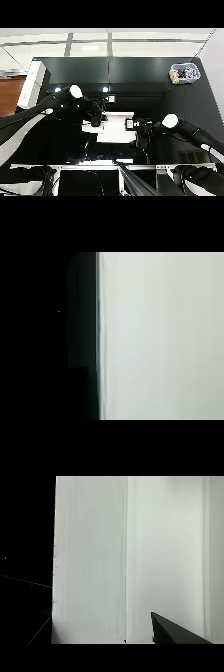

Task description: Fold the box and place the chain.

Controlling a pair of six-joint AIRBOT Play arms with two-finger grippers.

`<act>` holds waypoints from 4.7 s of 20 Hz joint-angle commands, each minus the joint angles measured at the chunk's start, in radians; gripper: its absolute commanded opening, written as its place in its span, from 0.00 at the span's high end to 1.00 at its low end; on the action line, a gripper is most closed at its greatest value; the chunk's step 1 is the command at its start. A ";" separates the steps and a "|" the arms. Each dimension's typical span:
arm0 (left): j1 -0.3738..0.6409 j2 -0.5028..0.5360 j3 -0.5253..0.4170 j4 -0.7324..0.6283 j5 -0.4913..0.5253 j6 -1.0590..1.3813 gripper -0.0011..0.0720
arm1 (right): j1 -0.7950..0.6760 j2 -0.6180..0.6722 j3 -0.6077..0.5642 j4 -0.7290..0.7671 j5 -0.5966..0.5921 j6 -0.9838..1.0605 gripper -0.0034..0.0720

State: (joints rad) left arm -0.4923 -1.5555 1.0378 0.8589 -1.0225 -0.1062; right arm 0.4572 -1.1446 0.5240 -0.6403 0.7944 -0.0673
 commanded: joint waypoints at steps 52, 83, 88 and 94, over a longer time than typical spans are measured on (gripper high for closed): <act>0.000 0.000 0.001 0.000 0.001 0.001 0.95 | -0.122 -0.129 0.034 0.089 -0.042 -0.205 0.01; 0.000 0.000 0.001 0.000 -0.002 0.001 0.95 | -0.067 -0.133 0.037 0.086 -0.107 -0.131 0.01; 0.000 0.000 0.001 0.000 0.000 0.001 0.95 | -0.071 -0.133 0.037 0.078 -0.100 -0.131 0.01; 0.000 0.000 0.001 0.000 0.001 0.001 0.95 | -0.073 -0.133 0.037 0.078 -0.100 -0.130 0.01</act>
State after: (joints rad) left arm -0.4927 -1.5555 1.0378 0.8589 -1.0233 -0.1055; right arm 0.3866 -1.2766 0.5606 -0.5606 0.6933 -0.1982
